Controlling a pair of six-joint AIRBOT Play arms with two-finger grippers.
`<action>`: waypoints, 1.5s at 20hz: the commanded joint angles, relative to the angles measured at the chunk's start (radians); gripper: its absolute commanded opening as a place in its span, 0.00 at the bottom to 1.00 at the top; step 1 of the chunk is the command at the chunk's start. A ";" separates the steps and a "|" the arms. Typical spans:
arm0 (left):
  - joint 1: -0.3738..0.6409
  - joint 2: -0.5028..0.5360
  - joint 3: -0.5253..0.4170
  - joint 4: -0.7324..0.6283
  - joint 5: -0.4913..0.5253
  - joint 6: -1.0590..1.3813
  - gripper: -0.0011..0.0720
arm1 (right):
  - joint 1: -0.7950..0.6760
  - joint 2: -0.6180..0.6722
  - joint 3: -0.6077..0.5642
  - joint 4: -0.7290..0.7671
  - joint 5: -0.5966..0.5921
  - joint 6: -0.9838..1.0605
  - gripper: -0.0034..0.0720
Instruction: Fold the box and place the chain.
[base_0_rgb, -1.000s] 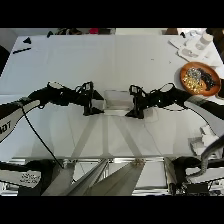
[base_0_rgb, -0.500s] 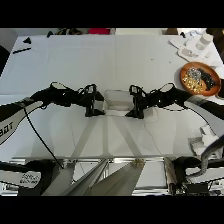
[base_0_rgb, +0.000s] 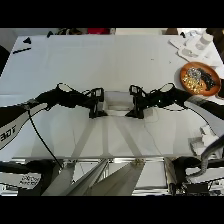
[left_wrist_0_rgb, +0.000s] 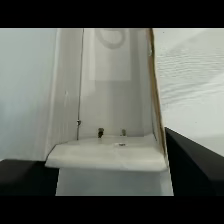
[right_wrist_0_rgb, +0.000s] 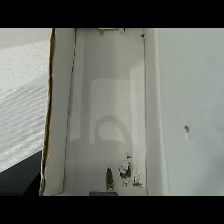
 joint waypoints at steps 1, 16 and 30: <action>-0.021 0.002 0.001 0.014 0.071 -0.042 0.97 | 0.001 0.000 0.000 0.000 0.000 0.000 0.78; -0.021 0.003 0.001 0.018 0.064 -0.040 0.45 | 0.001 0.000 0.000 0.000 0.000 0.000 0.78; -0.021 0.003 0.001 0.018 0.064 -0.040 0.45 | 0.001 0.000 0.000 0.021 -0.006 0.001 0.90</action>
